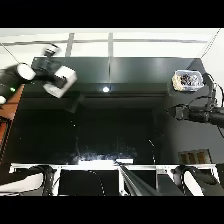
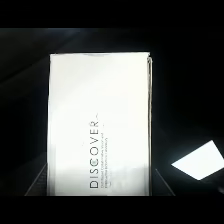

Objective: Fold the box and place the chain.

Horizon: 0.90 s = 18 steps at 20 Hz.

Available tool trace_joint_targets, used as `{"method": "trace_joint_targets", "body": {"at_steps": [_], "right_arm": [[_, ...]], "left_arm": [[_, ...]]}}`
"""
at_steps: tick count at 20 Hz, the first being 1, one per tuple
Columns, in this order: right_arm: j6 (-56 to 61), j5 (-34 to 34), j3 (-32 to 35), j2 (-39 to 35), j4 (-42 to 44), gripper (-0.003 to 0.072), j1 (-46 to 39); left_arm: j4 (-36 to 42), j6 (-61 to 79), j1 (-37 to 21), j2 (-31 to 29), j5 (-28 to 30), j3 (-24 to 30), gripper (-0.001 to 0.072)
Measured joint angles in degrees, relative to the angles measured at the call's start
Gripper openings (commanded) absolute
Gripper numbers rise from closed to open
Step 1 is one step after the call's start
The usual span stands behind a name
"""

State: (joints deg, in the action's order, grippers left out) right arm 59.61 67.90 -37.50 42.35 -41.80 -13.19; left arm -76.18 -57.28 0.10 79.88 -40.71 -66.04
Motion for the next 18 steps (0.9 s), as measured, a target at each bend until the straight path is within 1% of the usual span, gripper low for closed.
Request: {"method": "trace_joint_targets", "body": {"at_steps": [2,4,6,10,11,12,13,14,16,17,18], "right_arm": [[0.0,-1.01,0.02,0.0,0.55,0.0014,0.0],[0.46,-2.6,0.0,0.0,0.92,0.0014,0.0],[0.92,-3.76,0.02,0.0,1.01,0.0014,0.0],[1.86,-4.9,0.0,0.0,1.25,0.0014,0.0],[1.95,-5.11,0.02,0.02,1.25,0.0014,0.0],[1.99,-5.4,0.0,0.0,1.25,0.0014,0.0],[2.03,-5.73,0.02,0.02,1.27,0.0014,0.0],[2.19,-6.1,0.02,0.0,1.27,0.0014,0.0],[2.21,-6.56,-0.24,0.02,0.79,0.0014,0.0],[2.27,-6.88,-0.72,0.02,-0.24,0.0014,0.0],[2.49,-7.02,-1.6,0.02,-1.88,0.0014,0.0]], "left_arm": [[0.02,-3.23,-6.62,4.92,0.15,-5.22,0.0249],[-0.24,-5.11,-11.15,11.08,-0.48,-11.65,0.0249],[-0.94,-6.08,-13.57,17.14,-0.39,-18.01,0.0248],[-4.37,-6.78,-15.45,27.54,-0.59,-28.52,0.0245],[-4.87,-7.02,-15.67,29.7,-0.81,-30.51,0.0296],[-5.31,-7.21,-15.78,31.32,-1.36,-32.0,0.0582],[-5.66,-7.39,-15.82,32.52,-1.95,-33.29,0.0707],[-6.14,-7.54,-15.85,33.42,-2.23,-34.29,0.0707],[-7.06,-8.74,-15.85,34.34,-5.31,-37.66,0.0706],[-7.61,-9.55,-15.85,34.53,-7.93,-40.0,0.0706],[-8.26,-10.6,-15.85,34.77,-12.04,-43.1,0.0694]]}}
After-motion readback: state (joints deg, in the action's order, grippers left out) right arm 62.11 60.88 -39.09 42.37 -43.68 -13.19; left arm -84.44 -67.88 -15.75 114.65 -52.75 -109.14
